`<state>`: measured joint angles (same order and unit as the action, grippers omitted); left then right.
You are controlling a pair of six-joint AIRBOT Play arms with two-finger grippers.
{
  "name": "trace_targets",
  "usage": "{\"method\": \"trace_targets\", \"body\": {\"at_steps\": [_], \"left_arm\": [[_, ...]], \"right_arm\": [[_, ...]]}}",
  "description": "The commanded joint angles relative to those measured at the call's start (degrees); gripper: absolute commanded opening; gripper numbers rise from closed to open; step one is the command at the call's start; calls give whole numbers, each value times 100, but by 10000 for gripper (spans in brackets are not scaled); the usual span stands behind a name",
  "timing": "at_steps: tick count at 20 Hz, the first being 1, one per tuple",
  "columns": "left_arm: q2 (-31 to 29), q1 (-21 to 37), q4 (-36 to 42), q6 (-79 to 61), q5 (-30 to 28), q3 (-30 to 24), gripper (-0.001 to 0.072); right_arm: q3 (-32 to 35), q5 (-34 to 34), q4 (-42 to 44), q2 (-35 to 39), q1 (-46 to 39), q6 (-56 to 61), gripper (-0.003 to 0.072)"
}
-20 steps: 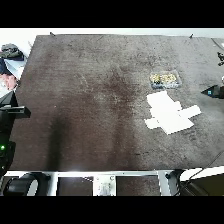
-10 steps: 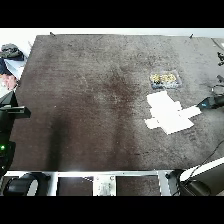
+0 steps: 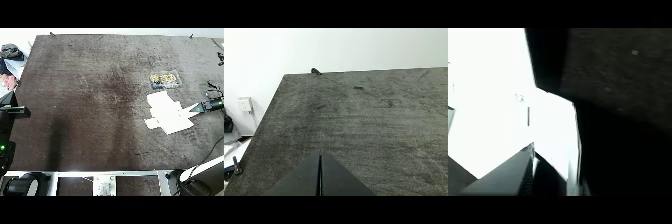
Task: Fold the box and place the chain.
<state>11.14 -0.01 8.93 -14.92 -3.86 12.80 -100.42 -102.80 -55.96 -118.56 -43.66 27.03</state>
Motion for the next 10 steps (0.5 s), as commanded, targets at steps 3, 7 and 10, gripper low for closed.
{"method": "trace_targets", "body": {"at_steps": [3,7,10], "left_arm": [[2,0,-2,-2,-2,-2,12],[2,0,-2,-2,0,-2,11],[2,0,-2,-2,-2,-2,11]], "right_arm": [[33,-94,-186,4,472,-39,62],[549,-85,0,514,691,11,7],[1685,-61,680,1088,785,-2,7]]}}
